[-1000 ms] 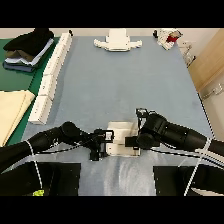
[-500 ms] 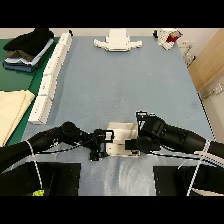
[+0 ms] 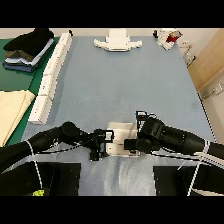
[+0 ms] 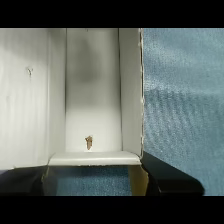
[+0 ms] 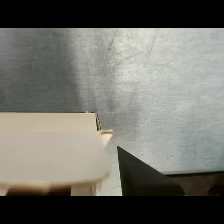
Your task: Fold the box.
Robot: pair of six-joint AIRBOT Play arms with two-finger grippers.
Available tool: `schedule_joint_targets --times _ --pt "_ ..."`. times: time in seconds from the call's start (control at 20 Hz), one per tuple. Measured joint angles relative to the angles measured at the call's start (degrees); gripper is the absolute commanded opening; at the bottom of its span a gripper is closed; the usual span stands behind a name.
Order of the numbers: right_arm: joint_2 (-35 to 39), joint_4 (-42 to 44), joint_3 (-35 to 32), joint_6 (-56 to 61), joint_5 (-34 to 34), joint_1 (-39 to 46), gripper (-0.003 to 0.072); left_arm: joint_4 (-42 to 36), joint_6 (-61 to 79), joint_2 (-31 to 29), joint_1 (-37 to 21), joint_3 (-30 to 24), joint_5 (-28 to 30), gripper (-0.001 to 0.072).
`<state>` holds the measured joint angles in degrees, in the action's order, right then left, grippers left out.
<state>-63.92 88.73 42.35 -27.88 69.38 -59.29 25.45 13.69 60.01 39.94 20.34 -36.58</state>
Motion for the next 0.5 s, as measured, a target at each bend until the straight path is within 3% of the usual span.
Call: schedule_joint_targets --times 0.25,0.3,0.35,0.4,0.5 --pt "5.01 -2.51 2.89 -0.24 3.93 0.00 0.0401 0.02 0.00 0.00 0.00 0.00 0.00 0.0353" --pt "6.60 -3.45 3.48 -0.50 5.42 0.00 0.0280 0.00 0.00 0.00 0.00 0.00 0.00 0.0353" --pt "8.41 -4.79 3.91 -0.59 7.43 0.00 0.0111 0.02 0.00 0.00 0.00 0.00 0.00 0.0353" --pt "10.03 -6.40 4.15 -0.66 9.29 0.20 0.0020 0.00 -0.02 0.00 0.00 0.00 0.00 0.0353" --pt "12.79 -10.86 3.96 -1.66 12.87 2.05 0.0006 0.02 0.00 0.00 0.00 0.00 0.00 0.0353"
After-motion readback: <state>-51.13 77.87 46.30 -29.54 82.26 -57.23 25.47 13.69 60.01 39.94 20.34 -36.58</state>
